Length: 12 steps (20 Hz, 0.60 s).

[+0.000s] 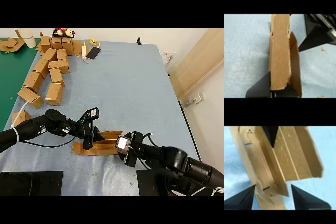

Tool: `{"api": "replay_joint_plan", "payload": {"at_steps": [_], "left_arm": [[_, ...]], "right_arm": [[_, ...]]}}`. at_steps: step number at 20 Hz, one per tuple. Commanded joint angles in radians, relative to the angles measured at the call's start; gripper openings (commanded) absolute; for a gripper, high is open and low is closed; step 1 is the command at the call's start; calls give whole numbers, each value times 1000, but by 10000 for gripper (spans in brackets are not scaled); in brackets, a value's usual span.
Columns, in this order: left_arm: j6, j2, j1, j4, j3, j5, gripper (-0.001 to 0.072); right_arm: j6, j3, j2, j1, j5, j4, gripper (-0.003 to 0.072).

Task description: Fold the box.

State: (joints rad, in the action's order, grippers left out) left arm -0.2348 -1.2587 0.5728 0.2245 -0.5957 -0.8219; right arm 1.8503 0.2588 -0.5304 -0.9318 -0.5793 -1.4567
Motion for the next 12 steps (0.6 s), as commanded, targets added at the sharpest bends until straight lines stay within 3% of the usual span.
{"api": "replay_joint_plan", "payload": {"at_steps": [1,5,12], "left_arm": [[0,0,0,0,0,0,11],[0,0,0,0,0,0,11],[0,0,0,0,0,0,11]], "right_arm": [[424,0,-2,172,13,-340,715],[767,27,-80,312,-95,-611,714],[1026,148,-333,385,-231,-718,714]]}}
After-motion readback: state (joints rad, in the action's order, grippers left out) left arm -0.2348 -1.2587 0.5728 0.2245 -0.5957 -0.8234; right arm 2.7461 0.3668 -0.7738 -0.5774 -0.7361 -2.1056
